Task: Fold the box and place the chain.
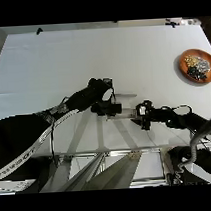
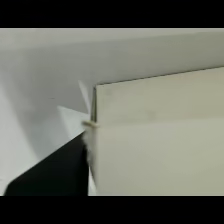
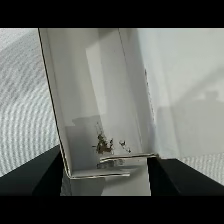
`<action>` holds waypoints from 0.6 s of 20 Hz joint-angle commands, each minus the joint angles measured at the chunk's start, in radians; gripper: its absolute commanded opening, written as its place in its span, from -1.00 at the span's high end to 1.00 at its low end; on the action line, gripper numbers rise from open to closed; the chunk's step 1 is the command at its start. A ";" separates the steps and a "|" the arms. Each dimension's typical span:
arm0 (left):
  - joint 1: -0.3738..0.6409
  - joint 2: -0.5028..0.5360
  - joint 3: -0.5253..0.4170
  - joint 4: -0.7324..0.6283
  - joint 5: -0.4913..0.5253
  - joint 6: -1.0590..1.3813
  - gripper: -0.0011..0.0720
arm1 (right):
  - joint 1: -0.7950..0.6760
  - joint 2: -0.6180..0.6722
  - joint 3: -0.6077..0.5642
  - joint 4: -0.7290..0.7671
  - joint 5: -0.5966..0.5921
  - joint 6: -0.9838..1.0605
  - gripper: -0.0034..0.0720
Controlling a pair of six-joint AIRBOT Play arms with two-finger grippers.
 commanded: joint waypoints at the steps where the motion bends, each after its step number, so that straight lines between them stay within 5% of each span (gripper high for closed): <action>1: -0.014 -0.017 0.001 0.001 0.022 -0.002 0.36 | 0.000 0.000 0.000 0.000 0.000 -0.001 -0.16; 5: -0.021 -0.024 0.001 -0.004 0.019 -0.004 0.95 | 0.000 0.000 0.000 0.000 0.001 -0.001 -0.16; 10: -0.021 -0.024 0.001 -0.007 0.002 -0.024 0.90 | 0.000 0.000 0.000 0.000 0.001 -0.001 -0.16; 12: -0.021 -0.024 0.001 -0.011 0.000 -0.023 0.54 | 0.000 0.000 0.000 0.000 0.001 -0.001 -0.16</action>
